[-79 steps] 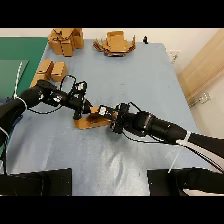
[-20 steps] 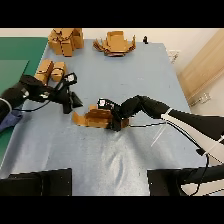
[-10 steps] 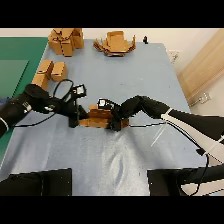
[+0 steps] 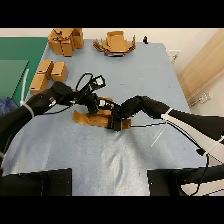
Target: Fold the box.
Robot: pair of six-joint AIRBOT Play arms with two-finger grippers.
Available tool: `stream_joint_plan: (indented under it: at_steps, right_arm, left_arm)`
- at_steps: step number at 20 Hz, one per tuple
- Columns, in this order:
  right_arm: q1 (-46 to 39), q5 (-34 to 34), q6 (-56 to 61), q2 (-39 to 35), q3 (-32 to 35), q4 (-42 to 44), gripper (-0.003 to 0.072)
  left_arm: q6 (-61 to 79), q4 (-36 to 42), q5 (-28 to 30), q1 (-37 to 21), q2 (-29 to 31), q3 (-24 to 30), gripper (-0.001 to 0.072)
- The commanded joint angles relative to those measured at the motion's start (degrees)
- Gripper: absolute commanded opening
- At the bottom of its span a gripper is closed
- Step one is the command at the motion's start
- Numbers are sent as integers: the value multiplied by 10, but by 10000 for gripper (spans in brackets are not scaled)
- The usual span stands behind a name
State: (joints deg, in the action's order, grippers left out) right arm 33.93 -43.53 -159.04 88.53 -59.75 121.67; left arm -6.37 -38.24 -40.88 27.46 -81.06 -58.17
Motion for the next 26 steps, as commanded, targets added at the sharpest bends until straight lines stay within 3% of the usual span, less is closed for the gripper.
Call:
stream_joint_plan:
  at_steps: [1, 4, 7, 12, 19, 23, 26]
  right_arm:
    - [0, -1, 0, 0, 0, -10, 606]
    - [0, -1, 0, 1, 0, -10, 606]
    - [0, -1, 0, 1, 0, -15, 606]
    - [0, -1, 1, 0, -1, -28, 606]
    - [0, -1, 7, 0, -1, -35, 607]
    - [0, -1, 39, 0, 0, -51, 606]
    - [0, -1, 69, 0, -1, -70, 606]
  left_arm:
    - [-148, -169, -123, 8, -77, -81, 11]
    - [-157, -180, -194, 8, -111, -120, 13]
    - [-160, -184, -194, 7, -113, -144, 15]
    - [-202, -242, -228, 3, -95, -186, 17]
    - [-220, -246, -276, -56, -46, -189, 13]
    - [-231, -249, -266, -103, 41, -165, 10]
    - [-249, -248, -259, -128, 106, -73, 11]
